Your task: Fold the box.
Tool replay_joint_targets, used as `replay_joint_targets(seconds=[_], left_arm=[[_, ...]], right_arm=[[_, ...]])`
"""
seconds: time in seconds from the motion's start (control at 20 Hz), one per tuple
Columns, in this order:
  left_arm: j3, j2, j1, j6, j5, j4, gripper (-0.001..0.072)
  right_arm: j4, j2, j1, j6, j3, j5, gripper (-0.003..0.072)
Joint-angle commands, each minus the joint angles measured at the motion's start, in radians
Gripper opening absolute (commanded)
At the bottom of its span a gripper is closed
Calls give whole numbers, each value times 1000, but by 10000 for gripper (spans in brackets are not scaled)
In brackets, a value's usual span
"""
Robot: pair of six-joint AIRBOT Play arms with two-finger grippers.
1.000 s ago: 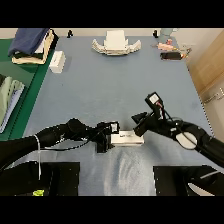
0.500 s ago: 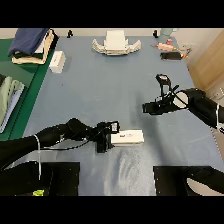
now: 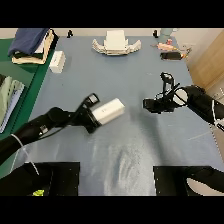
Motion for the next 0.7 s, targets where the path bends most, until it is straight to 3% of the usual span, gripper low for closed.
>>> replay_joint_targets(seconds=[0.0, 0.15, 0.25, 0.4, 0.65], left_arm=[[10, 67, 295, -252, 50, 183, 464], [53, -2, 560, -264, 55, 183, 464], [112, -87, 664, -258, 60, 184, 464], [259, -257, 729, -253, 60, 184, 464], [550, -513, 731, -262, 68, 183, 464]], right_arm=[[1, -1, 0, 8, 2, 0, 6], [1, -1, 0, 8, 2, 0, 6], [1, -1, 0, 8, 2, 0, 6], [1, -1, 0, 8, 2, 0, 6], [1, -1, 0, 8, 2, 0, 5]])
